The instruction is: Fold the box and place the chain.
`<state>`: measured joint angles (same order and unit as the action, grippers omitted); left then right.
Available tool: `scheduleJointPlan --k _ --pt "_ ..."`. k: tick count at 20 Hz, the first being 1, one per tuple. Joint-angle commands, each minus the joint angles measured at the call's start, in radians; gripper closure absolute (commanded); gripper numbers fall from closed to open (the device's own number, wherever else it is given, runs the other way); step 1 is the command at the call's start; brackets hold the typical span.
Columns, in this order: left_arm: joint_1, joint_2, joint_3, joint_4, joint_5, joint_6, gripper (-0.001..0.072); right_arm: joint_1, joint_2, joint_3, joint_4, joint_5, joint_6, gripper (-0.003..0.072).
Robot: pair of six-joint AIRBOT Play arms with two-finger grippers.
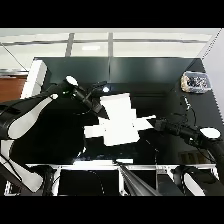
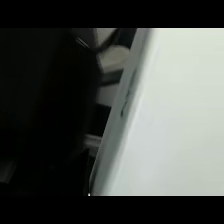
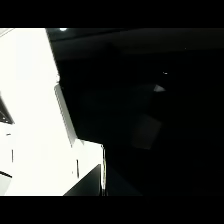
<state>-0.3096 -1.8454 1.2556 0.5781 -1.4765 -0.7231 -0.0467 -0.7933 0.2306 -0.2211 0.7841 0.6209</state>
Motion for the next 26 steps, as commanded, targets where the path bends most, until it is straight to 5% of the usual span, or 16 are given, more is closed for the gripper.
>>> scheduleJointPlan --k 1,3,5,6,11,18,22,26 --pt "0.0 -0.001 0.008 0.025 -0.013 0.054 0.0657 0.001 0.001 0.0 -0.003 0.001 0.002 0.0672" --pt "0.0 -0.001 0.008 0.024 -0.013 0.094 0.0677 0.001 0.001 0.0 -0.027 0.001 0.001 0.065" --pt "-0.001 0.0 0.008 0.026 -0.014 0.097 0.0679 0.001 0.001 0.009 -0.065 0.001 0.001 0.0155" --pt "-0.001 0.003 0.008 0.035 -0.015 0.094 0.068 0.0 0.001 0.027 -0.107 0.008 0.001 0.0047" --pt "-0.044 0.078 -0.035 0.062 0.026 0.015 0.0682 -0.064 0.001 0.254 -0.458 0.114 0.049 0.0057" --pt "-0.185 0.442 -0.274 0.069 0.505 0.227 0.0681 -0.076 0.001 0.384 -0.542 0.1 0.048 0.0057" --pt "-0.197 0.451 -0.276 0.204 0.473 0.486 0.0679 -0.075 0.001 0.384 -0.55 0.096 0.023 0.0056" --pt "-0.213 0.405 -0.277 0.285 0.504 0.496 0.068 -0.056 0.001 0.383 -0.654 0.131 -0.036 0.0057"
